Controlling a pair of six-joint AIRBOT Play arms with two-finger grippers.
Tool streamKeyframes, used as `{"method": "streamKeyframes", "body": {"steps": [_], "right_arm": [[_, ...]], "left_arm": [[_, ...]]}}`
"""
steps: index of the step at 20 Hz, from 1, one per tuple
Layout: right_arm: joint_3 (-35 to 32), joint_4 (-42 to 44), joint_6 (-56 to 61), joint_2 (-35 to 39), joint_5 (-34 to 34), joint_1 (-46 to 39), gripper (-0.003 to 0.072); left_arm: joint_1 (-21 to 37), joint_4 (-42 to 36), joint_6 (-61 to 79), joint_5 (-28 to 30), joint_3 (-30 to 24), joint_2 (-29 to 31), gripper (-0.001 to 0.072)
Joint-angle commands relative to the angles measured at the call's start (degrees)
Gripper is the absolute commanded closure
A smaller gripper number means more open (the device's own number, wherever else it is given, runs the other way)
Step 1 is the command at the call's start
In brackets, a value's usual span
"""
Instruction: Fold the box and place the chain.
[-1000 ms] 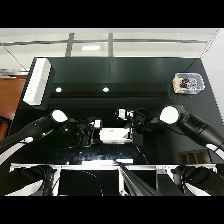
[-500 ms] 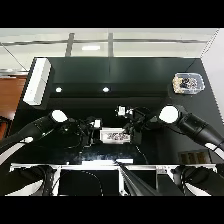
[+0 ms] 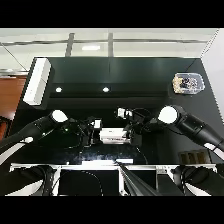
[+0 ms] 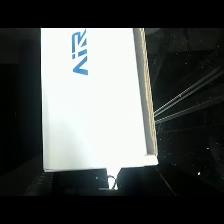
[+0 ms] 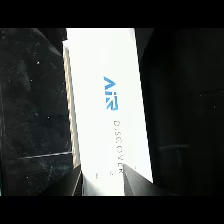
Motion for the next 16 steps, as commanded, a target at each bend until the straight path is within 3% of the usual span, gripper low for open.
{"method": "streamKeyframes", "body": {"steps": [1,16], "right_arm": [[0.07,0.02,0.2,0.04,0.15,-0.02,0.04],[0.09,-3.02,3.61,0.04,2.21,-0.02,0.0399]], "left_arm": [[0.0,0.0,-0.07,0.02,0.0,-0.04,0.0173],[0.0,0.0,-0.07,0.02,0.0,-0.04,0.0173]]}}
